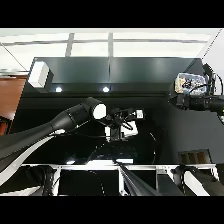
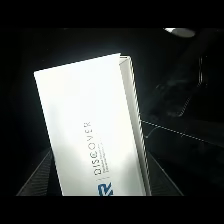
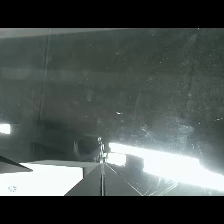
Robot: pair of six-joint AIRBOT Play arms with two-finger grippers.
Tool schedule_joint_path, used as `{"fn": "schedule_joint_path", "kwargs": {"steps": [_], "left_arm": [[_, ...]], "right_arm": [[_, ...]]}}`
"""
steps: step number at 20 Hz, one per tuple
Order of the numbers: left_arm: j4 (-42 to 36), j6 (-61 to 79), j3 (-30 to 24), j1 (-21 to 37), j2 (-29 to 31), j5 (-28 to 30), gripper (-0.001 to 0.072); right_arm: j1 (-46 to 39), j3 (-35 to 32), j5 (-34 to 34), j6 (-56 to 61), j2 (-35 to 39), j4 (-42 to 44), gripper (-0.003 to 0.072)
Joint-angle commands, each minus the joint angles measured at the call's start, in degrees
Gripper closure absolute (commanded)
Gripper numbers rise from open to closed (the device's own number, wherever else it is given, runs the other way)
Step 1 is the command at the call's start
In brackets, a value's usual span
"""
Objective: Fold the box and place the chain.
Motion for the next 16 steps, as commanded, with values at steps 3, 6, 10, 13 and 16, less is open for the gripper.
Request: {"fn": "schedule_joint_path", "kwargs": {"steps": [3, 6, 10, 13, 16], "left_arm": [[0.9, -1.3, 0.0, -0.6, -1.3, 0.0, 0.0005], [4.4, -4.5, 0.0, -1.5, -2.3, 0.3, 0.0005], [5.4, -4.5, 0.0, -2.4, -2.8, 4.4, 0.0005], [4.9, -4.5, 0.0, -4.2, -3.3, 11.3, 0.0006], [3.6, -4.5, 0.0, -6.1, -4.7, 14.4, 0.0007]], "right_arm": [[0.0, 0.0, 0.0, 0.0, 0.0, 0.0, 0.0674], [0.0, 0.1, 0.0, 0.0, 0.0, 0.0, 0.0675], [0.0, 0.0, -0.4, 0.0, 0.0, 0.0, 0.0674], [0.0, 0.0, -0.3, 0.0, 0.0, 0.0, 0.0674], [0.0, 0.0, -0.3, 0.0, 0.0, 0.0, 0.0674]]}}
